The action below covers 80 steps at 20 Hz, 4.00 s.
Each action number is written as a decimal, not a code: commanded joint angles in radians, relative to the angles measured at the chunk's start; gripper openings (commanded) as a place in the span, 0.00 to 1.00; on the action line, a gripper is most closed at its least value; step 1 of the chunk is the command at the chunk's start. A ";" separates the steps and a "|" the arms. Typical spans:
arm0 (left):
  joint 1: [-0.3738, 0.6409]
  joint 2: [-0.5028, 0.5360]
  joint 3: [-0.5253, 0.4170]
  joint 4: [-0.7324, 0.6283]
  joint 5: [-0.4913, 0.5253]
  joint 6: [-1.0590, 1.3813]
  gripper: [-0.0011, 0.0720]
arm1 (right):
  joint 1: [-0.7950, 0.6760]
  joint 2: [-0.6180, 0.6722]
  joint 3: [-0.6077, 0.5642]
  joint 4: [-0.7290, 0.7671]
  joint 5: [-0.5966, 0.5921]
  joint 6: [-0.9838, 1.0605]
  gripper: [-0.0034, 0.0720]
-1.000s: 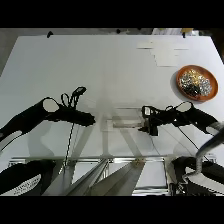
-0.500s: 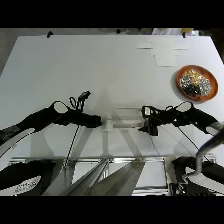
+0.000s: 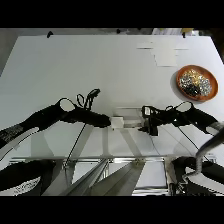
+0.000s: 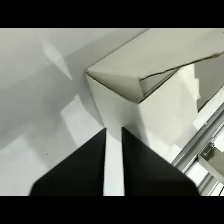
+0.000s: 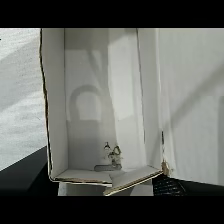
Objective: Fold the box and place the chain.
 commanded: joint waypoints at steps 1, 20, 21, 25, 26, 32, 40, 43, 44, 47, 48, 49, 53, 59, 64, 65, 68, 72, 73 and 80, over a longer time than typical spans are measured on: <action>-0.017 0.002 0.026 -0.002 -0.013 -0.008 0.25 | 0.000 0.001 0.000 0.000 0.000 0.000 0.53; 0.005 0.077 0.033 0.216 -0.037 -0.278 0.32 | 0.000 0.001 0.000 0.000 0.000 0.000 0.53; 0.005 0.090 0.034 0.216 -0.040 -0.283 0.32 | 0.000 0.001 0.000 0.000 0.001 0.000 0.53; -0.005 0.105 0.034 0.214 -0.079 -0.292 0.42 | 0.000 0.001 0.000 0.000 0.000 0.000 0.53; -0.013 0.105 0.034 0.207 -0.078 -0.292 0.42 | 0.000 0.001 0.000 0.000 0.000 0.000 0.53; -0.039 0.102 0.046 0.193 -0.063 -0.293 0.42 | 0.000 0.001 0.000 0.000 0.000 0.000 0.53; -0.080 0.044 0.115 0.231 -0.048 -0.347 0.51 | 0.000 0.001 0.000 0.000 0.000 0.000 0.53; -0.112 0.009 0.162 0.270 -0.051 -0.402 0.51 | 0.000 0.001 0.000 0.000 0.000 0.000 0.53; -0.121 0.003 0.172 0.277 -0.050 -0.417 0.51 | 0.000 0.001 0.000 0.000 0.000 0.000 0.53; -0.129 -0.004 0.195 0.337 -0.047 -0.491 0.51 | 0.000 0.001 0.000 0.000 0.000 0.000 0.53; -0.129 -0.004 0.196 0.362 -0.047 -0.521 0.51 | 0.000 0.001 0.000 0.000 0.000 0.000 0.53; -0.130 -0.004 0.196 0.389 -0.047 -0.554 0.51 | 0.000 0.001 0.000 0.000 0.000 0.000 0.53; -0.148 -0.014 0.212 0.447 -0.047 -0.658 0.51 | 0.000 0.001 0.000 0.000 0.000 0.000 0.53; -0.173 -0.052 0.263 0.457 -0.047 -0.733 0.51 | 0.000 0.001 0.000 0.000 0.000 0.000 0.53; -0.179 -0.058 0.289 0.514 -0.051 -0.838 0.50 | 0.000 0.001 0.000 0.000 0.000 0.000 0.53; -0.185 -0.059 0.297 0.535 -0.051 -0.864 0.50 | 0.000 0.001 0.000 0.000 0.000 0.000 0.53; -0.202 -0.061 0.317 0.571 -0.056 -0.921 0.50 | 0.000 0.001 0.000 0.000 0.000 0.000 0.53; -0.227 -0.089 0.349 0.597 -0.116 -0.948 0.50 | 0.000 0.001 0.000 0.000 0.000 0.000 0.53; -0.233 -0.096 0.360 0.615 -0.125 -0.969 0.50 | 0.000 0.001 0.000 0.000 0.000 0.000 0.53; -0.245 -0.114 0.407 0.706 -0.215 -1.059 0.50 | 0.000 0.001 0.000 0.000 0.000 0.000 0.53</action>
